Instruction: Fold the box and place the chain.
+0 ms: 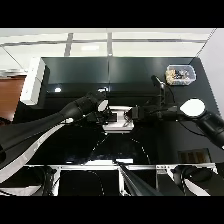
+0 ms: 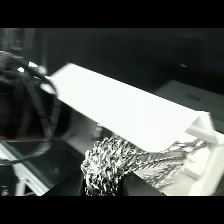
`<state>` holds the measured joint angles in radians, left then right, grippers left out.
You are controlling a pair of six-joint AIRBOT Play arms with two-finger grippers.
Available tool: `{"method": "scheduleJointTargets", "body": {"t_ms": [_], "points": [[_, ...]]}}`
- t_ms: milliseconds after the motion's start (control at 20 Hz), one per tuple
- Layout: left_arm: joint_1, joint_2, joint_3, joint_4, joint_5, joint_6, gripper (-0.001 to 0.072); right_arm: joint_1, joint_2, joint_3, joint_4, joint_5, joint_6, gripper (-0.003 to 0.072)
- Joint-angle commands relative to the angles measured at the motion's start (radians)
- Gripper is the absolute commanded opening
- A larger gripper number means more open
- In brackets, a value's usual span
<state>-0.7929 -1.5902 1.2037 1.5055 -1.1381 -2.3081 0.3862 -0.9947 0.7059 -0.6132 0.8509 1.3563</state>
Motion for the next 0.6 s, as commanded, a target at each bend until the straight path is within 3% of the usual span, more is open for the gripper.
{"method": "scheduleJointTargets", "body": {"t_ms": [0, 200, 250, 300, 550], "points": [[0.000, 0.000, 0.000, 0.001, 0.001, 0.000, 0.0025, 0.014, -0.052, -0.001, -0.037, -0.003, 0.029, 0.0012], [0.000, 0.000, 0.000, 0.001, 0.001, 0.000, 0.0025, 0.028, -0.101, -0.001, -0.030, -0.026, 0.027, 0.0031], [0.000, 0.000, 0.000, 0.001, 0.001, 0.000, 0.0025, 0.027, -0.101, 0.000, -0.043, -0.033, 0.027, 0.0201], [0.000, 0.000, 0.000, 0.000, 0.002, 0.000, 0.0025, 0.021, -0.101, 0.000, -0.053, -0.033, 0.027, 0.0272], [0.000, 0.000, 0.000, 0.000, 0.004, 0.000, 0.0025, -0.068, -0.100, 0.026, -0.116, 0.128, -0.009, 0.0272]]}}
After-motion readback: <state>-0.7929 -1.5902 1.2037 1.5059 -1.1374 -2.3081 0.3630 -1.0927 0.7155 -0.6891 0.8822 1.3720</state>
